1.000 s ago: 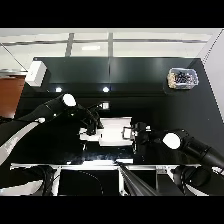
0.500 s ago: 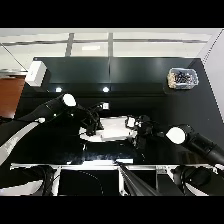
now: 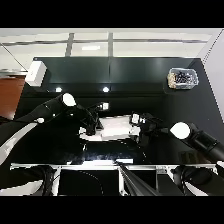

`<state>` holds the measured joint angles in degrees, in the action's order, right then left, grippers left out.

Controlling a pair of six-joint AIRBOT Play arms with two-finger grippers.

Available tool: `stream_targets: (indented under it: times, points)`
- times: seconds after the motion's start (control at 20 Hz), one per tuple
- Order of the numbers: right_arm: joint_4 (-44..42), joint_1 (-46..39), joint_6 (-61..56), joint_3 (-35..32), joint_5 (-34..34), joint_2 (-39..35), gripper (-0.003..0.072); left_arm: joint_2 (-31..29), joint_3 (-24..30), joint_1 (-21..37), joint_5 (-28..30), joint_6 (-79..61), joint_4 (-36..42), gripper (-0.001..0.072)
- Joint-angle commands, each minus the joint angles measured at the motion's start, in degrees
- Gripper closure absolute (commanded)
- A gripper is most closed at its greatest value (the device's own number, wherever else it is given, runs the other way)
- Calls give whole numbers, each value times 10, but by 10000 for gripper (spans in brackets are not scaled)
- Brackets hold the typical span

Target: Fold the box and place the chain.

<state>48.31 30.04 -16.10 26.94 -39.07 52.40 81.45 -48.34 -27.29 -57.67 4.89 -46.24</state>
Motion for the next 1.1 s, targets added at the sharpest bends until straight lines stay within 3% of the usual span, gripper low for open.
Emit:
stream_targets:
  times: [0.0, 0.25, 0.55, 0.85, 1.05]
  points:
    - [-48, -20, 69, 1, -12, 5, -34, -21, -1, -9, 34, -6, -20, 686]
    - [-50, -22, 97, 1, 30, 24, -34, -22, 0, -37, 35, -6, -65, 686]
    - [-80, -22, 102, 1, 31, 28, -34, -22, 0, -43, 37, -6, -77, 686]
    - [-97, -22, 102, 1, -24, 32, -34, -22, 0, -43, 39, -6, -77, 686]
    - [-98, -22, 102, 0, -27, 32, -34, -22, 0, -43, 39, -6, -77, 686]
